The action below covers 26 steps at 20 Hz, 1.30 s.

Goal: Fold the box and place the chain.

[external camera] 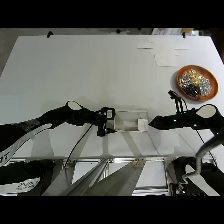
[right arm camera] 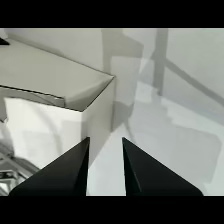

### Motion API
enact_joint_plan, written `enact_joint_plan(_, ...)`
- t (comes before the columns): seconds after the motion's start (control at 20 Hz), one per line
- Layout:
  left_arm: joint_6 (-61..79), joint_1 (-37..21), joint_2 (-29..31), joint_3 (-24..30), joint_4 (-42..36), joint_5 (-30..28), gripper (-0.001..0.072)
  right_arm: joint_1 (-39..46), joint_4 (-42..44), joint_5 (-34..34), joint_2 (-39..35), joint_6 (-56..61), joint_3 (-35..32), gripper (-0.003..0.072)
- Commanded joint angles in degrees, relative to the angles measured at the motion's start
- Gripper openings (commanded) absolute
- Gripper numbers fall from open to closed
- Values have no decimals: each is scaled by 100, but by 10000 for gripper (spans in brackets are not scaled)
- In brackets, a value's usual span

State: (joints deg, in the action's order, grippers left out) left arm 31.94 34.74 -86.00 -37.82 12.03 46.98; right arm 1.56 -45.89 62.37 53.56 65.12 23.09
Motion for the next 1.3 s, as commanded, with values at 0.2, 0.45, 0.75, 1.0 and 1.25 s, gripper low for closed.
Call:
enact_joint_plan(0.2, 0, -2, 0, -7, 0, -2, 212, -7, 433, 229, -35, -295, -2, 265)
enact_joint_plan(0.45, 0, -2, 0, -7, 0, -2, 212, -352, 214, -138, -35, -131, 0, 312)
enact_joint_plan(0.75, 0, -2, 0, -7, 0, -2, 212, -1725, -946, -815, 116, 2009, 452, 331)
enact_joint_plan(1.0, 0, -2, 0, -7, 0, -2, 212, -2761, -2074, -737, 684, 3919, 1165, 330)
enact_joint_plan(1.25, 0, -2, 0, -7, 0, 0, 213, -3464, -3244, -337, 1331, 5407, 1670, 344)
